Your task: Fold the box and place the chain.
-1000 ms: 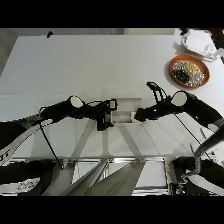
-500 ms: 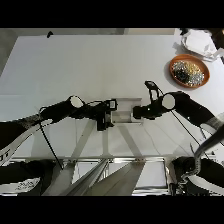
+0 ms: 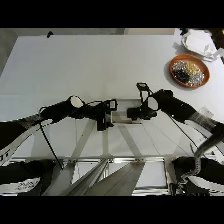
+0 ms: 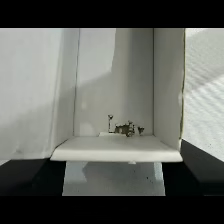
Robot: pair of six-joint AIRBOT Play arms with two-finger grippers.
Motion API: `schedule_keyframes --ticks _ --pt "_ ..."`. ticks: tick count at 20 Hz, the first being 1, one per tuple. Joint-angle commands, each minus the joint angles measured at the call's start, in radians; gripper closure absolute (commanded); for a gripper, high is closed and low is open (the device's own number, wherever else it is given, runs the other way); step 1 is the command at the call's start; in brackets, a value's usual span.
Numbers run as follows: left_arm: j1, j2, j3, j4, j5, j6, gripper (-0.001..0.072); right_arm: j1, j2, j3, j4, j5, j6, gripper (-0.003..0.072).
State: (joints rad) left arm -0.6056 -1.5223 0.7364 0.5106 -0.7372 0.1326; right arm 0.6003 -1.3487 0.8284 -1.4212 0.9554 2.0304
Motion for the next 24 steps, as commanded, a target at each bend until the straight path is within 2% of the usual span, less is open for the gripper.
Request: schedule_keyframes --ticks 1,3,4,5,6,9,10,11,12,14,16,21,22,23,24 --pt "-0.001 0.001 -0.001 -0.002 0.0 -0.002 0.0377 0.023 -0.017 0.005 -0.045 0.017 0.058 0.041" --pt "-0.001 0.001 -0.001 -0.002 0.0 -0.002 0.0377 0.023 -0.018 0.005 -0.047 0.017 0.057 0.0525" --pt "-0.001 0.001 -0.001 -0.002 0.0 -0.002 0.0377 0.023 -0.021 0.005 -0.046 0.017 0.057 0.0535" --pt "0.0 0.001 -0.001 -0.002 0.0 -0.002 0.0377 0.023 -0.023 0.005 -0.046 0.018 0.057 0.0604" --pt "-0.001 0.001 -0.001 -0.002 0.0 -0.002 0.0377 0.023 -0.025 0.005 -0.045 0.016 0.057 0.0637" --pt "0.0 0.001 -0.001 -0.002 0.0 -0.002 0.0377 0.023 -0.029 0.005 -0.046 0.005 0.057 0.0643" --pt "-0.001 0.001 -0.001 -0.002 0.0 -0.002 0.0377 0.023 -0.029 0.005 -0.044 -0.009 0.057 0.0592" --pt "-0.001 0.001 -0.001 -0.002 0.0 -0.002 0.0377 0.023 -0.029 0.005 -0.04 -0.021 0.057 0.0498" --pt "-0.001 0.001 -0.001 -0.002 0.0 -0.002 0.0377 0.023 -0.029 0.005 -0.041 -0.031 0.057 0.0491" --pt "-0.001 0.001 -0.001 -0.002 0.0 -0.002 0.0377 0.023 -0.029 0.005 -0.042 -0.034 0.057 0.0522" --pt "0.0 0.001 -0.001 -0.002 0.0 -0.002 0.0377 0.023 -0.029 0.005 -0.042 -0.035 0.057 0.0667" --pt "-0.001 0.001 -0.001 -0.002 0.0 -0.002 0.0377 0.023 -0.028 0.005 -0.041 -0.033 0.056 0.0666" --pt "-0.001 0.001 -0.001 -0.002 0.0 -0.002 0.0377 0.023 -0.024 0.005 -0.041 -0.033 0.056 0.0603" --pt "0.0 0.001 -0.001 -0.002 0.0 -0.002 0.0377 0.023 -0.014 0.005 -0.041 -0.033 0.056 0.0418" --pt "0.0 0.001 -0.001 -0.002 0.0 -0.002 0.0377 0.023 -0.002 0.005 -0.042 -0.032 0.053 0.03"
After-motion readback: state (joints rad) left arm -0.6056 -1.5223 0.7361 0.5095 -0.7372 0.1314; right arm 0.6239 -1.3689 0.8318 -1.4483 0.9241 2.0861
